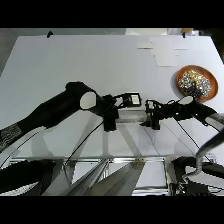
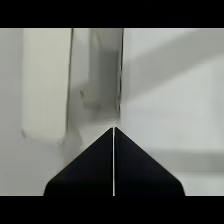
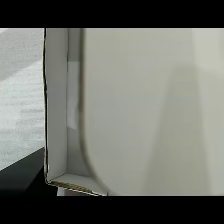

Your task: Fold the box and place the chain.

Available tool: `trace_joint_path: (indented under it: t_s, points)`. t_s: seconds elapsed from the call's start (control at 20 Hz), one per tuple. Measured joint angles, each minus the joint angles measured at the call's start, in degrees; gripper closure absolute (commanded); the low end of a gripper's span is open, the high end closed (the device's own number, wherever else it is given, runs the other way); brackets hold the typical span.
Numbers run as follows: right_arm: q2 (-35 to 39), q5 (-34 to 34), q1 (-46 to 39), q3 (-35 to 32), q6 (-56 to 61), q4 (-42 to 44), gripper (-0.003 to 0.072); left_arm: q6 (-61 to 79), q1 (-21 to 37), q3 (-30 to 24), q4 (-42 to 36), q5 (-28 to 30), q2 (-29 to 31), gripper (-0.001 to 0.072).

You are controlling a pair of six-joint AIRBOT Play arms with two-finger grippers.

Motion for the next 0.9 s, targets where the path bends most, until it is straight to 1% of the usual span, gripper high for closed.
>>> trace_joint_path:
  t_s: [0.1, 0.25, 0.35, 0.45, 0.65, 0.8, 0.9]
  points:
    - [0.0, 0.0, 0.0, 0.0, 0.0, 0.0, 0.0271, -0.2, -1.4, 0.0, -1.7, 7.3, -1.0, 0.0705]
    - [0.0, 0.0, 0.0, 0.0, 0.0, 0.0, 0.0271, -0.5, -1.0, 0.0, -4.8, 17.4, -3.8, 0.0704]
    - [0.0, 0.0, 0.0, 0.0, 0.0, 0.0, 0.0271, -1.7, 0.0, 0.0, -6.6, 22.7, -6.2, 0.0704]
    - [0.0, 0.0, 0.0, 0.0, 0.0, 0.0, 0.0271, -3.8, 1.2, 0.0, -8.4, 26.6, -8.7, 0.0704]
    - [0.0, 0.0, 0.0, 0.0, 0.1, 0.0, 0.0271, -8.4, 3.0, 0.0, -10.1, 30.3, -13.2, 0.0705]
    - [0.0, 0.0, 0.0, 0.0, 0.1, 0.1, 0.0271, -9.9, 3.5, 0.0, -10.5, 30.9, -15.0, 0.0703]
    - [0.0, 0.0, 0.0, 0.0, 0.1, 0.0, 0.0271, -10.4, 3.7, 0.0, -10.8, 30.6, -15.1, 0.0703]
